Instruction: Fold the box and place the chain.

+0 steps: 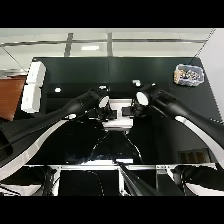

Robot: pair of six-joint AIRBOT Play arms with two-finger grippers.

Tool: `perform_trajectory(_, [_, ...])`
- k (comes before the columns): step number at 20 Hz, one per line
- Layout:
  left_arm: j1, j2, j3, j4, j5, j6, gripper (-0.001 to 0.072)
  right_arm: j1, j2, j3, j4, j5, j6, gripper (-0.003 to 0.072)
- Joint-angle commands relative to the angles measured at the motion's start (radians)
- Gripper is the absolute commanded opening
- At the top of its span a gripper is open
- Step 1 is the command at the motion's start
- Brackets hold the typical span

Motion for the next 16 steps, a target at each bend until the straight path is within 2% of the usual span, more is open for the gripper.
perform_trajectory(1, [0.0,0.0,0.0,-0.002,-0.001,-0.001,0.0032,-0.001,0.145,0.011,-0.068,0.045,-0.061,0.0212])
perform_trajectory(2, [0.0,0.0,0.0,-0.002,-0.002,-0.001,0.0032,-0.008,0.199,0.014,-0.126,0.05,-0.063,0.0212])
perform_trajectory(4, [0.0,0.0,0.0,-0.002,-0.002,-0.001,0.0032,-0.046,0.277,0.014,-0.348,0.057,-0.062,0.0211])
perform_trajectory(6, [0.0,0.0,0.0,-0.002,-0.001,-0.001,0.0032,-0.127,0.287,0.009,-0.577,0.047,-0.062,0.021])
perform_trajectory(7, [0.0,0.0,0.0,-0.002,-0.001,-0.001,0.0032,-0.193,0.277,-0.008,-0.641,-0.01,-0.061,0.0211])
perform_trajectory(8, [0.0,0.0,0.0,-0.002,-0.001,-0.001,0.0032,-0.27,0.261,-0.03,-0.65,-0.085,-0.06,0.0247])
perform_trajectory(9, [0.0,0.0,0.0,-0.002,0.0,-0.001,0.0032,-0.356,0.232,-0.041,-0.621,-0.147,-0.03,0.0602])
perform_trajectory(10, [0.0,0.0,0.0,-0.002,-0.001,-0.001,0.0032,-0.454,0.18,-0.037,-0.554,-0.192,-0.017,0.069])
perform_trajectory(13, [0.0,0.0,0.0,-0.002,-0.001,-0.001,0.0032,-0.71,-0.008,0.092,-0.293,-0.221,-0.033,0.0672])
perform_trajectory(16, [0.0,0.0,0.0,-0.002,0.0,-0.001,0.0032,-0.867,-0.238,0.368,-0.117,-0.148,-0.091,0.0671])
